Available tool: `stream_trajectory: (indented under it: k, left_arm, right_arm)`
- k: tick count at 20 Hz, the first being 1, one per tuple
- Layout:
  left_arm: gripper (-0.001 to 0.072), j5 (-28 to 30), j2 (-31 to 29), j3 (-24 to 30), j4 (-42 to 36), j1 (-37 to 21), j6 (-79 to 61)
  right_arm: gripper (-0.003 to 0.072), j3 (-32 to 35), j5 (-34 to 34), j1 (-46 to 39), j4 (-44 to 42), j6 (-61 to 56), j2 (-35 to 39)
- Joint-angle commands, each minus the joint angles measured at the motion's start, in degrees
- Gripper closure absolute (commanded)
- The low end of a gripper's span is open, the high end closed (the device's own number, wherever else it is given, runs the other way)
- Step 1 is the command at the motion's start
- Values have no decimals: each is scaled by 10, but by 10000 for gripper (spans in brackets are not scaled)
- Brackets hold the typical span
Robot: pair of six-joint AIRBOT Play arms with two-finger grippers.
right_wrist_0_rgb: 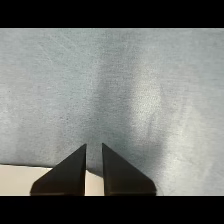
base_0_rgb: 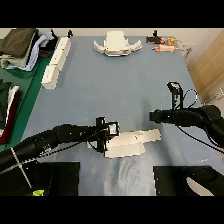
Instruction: Fold the box.
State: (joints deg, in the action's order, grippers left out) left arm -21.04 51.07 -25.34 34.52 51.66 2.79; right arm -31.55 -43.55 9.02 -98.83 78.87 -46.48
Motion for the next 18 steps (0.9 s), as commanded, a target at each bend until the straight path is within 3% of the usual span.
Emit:
stream_trajectory:
  k: [1, 5, 18]
  left_arm:
    - [698, -51, -2, -20, -2, -36, 3]
    - [698, -110, 1, -43, -2, -92, -8]
    - [696, -136, 47, -43, -2, -94, -21]
  right_arm:
    - [522, 0, 0, 0, -3, 0, 0]
    - [522, 0, 0, 0, -5, 0, 0]
    - [522, 0, 0, 0, -11, 0, 0]
